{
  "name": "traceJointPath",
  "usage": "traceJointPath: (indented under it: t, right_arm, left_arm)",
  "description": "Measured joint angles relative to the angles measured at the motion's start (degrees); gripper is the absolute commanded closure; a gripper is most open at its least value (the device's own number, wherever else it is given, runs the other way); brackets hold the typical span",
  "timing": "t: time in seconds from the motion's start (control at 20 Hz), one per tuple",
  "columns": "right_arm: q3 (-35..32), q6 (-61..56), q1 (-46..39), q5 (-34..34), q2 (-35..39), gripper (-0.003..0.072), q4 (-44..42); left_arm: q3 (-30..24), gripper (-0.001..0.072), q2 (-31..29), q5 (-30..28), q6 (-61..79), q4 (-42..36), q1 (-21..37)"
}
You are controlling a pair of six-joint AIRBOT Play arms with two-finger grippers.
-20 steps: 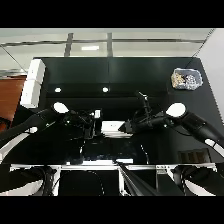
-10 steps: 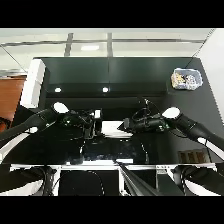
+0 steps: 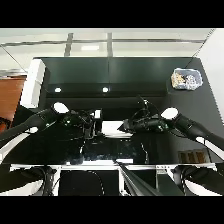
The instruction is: Fold the box and place the chain.
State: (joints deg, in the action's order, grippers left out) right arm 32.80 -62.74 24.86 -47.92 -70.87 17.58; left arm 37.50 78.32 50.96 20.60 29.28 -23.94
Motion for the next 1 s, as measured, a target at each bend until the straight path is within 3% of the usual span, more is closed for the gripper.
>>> traceJointPath:
  t: [0.15, 0.3, 0.4, 0.45, 0.5, 0.75, 1.0]
  right_arm:
    - [0.5, 1.4, -0.3, -0.7, 0.3, 0.0667, 1.1]
    - [3.5, 3.1, -2.5, -6.0, 1.7, 0.0668, 4.2]
    - [6.6, 3.9, -5.7, -13.0, 3.8, 0.0668, 5.6]
    - [8.1, 4.0, -7.8, -16.5, 5.2, 0.0668, 6.8]
    - [9.6, 4.1, -10.2, -19.4, 7.0, 0.0668, 7.7]
    - [12.5, 0.8, -22.3, -28.1, 16.4, 0.0668, 16.5]
    - [13.0, -1.4, -27.7, -29.9, 20.4, 0.0668, 19.7]
  left_arm:
    - [0.0, 0.0356, 0.0, 0.0, 0.0, -0.1, 0.0]
    - [0.2, 0.0339, 0.0, 0.2, -0.2, 0.1, 0.0]
    - [0.5, 0.0153, -0.6, 0.0, -0.5, 0.2, 0.3]
    - [0.7, 0.0011, -1.2, -0.5, -1.2, 0.2, 0.7]
    - [0.8, -0.001, -1.9, -1.1, -2.3, 0.1, 1.1]
    - [0.9, -0.0007, -6.5, -2.2, -5.2, 5.7, 3.7]
    - [2.8, -0.0001, -9.2, 1.2, -7.8, -0.6, 1.0]
